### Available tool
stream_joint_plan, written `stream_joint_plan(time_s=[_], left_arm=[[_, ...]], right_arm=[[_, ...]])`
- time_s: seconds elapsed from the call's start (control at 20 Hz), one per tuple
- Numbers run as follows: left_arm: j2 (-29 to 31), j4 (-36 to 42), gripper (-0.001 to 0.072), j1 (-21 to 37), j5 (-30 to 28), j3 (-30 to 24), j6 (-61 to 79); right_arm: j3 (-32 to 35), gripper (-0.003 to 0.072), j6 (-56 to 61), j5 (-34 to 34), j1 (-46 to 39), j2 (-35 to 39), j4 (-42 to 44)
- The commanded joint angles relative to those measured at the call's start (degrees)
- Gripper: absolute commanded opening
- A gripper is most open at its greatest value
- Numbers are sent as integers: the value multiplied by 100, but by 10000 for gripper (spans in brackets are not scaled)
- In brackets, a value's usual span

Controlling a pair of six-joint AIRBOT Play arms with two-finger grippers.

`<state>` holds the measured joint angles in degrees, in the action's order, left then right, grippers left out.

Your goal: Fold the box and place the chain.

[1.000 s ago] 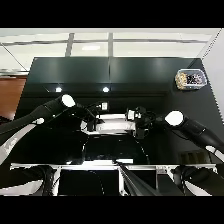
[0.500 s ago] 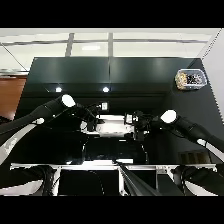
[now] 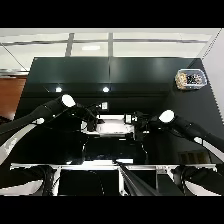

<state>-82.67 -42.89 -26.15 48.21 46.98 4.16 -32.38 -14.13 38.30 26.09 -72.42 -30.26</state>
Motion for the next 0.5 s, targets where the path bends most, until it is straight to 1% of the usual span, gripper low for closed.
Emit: stream_joint_plan(time_s=[0.0, 0.45], left_arm=[[0, -2, 26, -2, 9, 7, 9], [0, 20, 26, -2, 24, 7, 11]], right_arm=[[0, 599, 20, -98, 20, -105, 4], [0, 598, 39, -125, 24, -105, 4]])
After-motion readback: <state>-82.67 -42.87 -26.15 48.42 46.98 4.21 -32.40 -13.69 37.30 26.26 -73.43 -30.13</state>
